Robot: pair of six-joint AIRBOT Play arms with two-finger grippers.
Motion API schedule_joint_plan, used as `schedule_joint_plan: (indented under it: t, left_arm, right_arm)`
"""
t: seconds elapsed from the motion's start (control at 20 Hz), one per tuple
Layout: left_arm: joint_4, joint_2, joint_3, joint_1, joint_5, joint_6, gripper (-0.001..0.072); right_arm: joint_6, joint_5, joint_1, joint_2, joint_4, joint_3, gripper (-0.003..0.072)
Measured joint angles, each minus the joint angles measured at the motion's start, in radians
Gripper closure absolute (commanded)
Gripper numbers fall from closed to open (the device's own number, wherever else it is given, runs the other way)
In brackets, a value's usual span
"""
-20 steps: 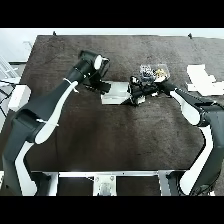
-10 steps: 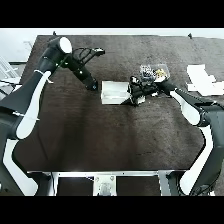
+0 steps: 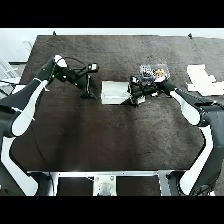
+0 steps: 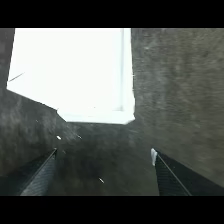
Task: Fold the box and place the chain.
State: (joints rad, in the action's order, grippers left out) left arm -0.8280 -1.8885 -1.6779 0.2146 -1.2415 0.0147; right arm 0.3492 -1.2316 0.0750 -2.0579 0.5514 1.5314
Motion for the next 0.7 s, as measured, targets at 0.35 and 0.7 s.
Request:
schedule_joint_plan:
  t: [0.35, 0.7]
  left_arm:
    - [0.142, -0.047, 0.061, -0.003, 0.098, -0.187, -0.0011]
    - [0.204, -0.060, 0.068, -0.004, 0.132, -0.250, -0.0011]
  right_arm:
    - [0.000, 0.000, 0.000, 0.000, 0.000, 0.000, 0.0247]
    - [0.000, 0.000, 0.000, 0.000, 0.000, 0.000, 0.0248]
